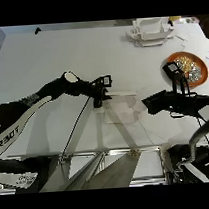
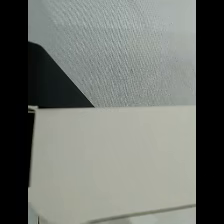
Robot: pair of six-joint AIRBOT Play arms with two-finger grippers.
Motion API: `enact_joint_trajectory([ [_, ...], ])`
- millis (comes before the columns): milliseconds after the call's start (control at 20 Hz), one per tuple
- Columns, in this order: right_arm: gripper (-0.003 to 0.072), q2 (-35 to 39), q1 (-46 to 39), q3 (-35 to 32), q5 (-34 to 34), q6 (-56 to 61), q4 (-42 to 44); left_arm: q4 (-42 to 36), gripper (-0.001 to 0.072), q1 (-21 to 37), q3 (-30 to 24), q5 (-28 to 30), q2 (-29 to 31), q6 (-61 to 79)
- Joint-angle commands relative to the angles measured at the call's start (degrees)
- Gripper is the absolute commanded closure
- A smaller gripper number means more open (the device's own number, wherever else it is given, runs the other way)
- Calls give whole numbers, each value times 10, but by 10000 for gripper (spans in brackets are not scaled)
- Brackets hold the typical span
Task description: Fold the box and place the chain.
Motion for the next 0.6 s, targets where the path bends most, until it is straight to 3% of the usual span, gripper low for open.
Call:
enact_joint_trajectory([
  [0, 319, 0, 0, 0, 0, 0, -1, 1, 706, 0, 0, 8, 0, -16],
  [550, 320, 0, 0, 0, 0, 0, -14, 11, 707, -4, 0, 14, 6, -33],
])
